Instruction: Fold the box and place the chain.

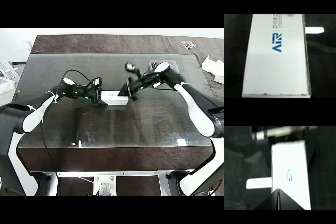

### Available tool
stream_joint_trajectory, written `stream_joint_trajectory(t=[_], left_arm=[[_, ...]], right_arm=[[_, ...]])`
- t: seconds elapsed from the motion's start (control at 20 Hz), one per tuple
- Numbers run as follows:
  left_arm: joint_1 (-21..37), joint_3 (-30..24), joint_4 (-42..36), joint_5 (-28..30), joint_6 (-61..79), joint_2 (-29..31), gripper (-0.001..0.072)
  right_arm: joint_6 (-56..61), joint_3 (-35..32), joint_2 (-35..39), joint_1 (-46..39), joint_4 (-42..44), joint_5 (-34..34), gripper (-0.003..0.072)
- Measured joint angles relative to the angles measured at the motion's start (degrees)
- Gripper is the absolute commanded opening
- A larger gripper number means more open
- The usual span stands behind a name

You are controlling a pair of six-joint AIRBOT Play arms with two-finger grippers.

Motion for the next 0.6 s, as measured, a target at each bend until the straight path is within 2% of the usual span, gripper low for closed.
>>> stream_joint_trajectory(t=[0.3, 0.6], left_arm=[[0.0, 0.0, 0.02, 0.11, 0.04, 0.0, 0.0488], [0.0, 0.0, 0.04, 0.15, 0.13, 0.0, 0.0487]], right_arm=[[7.58, -1.18, 11.13, -4.35, 3.1, -1.77, 0.001], [12.61, -15.89, 23.58, -10.93, 3.72, -11.28, 0.0011]])
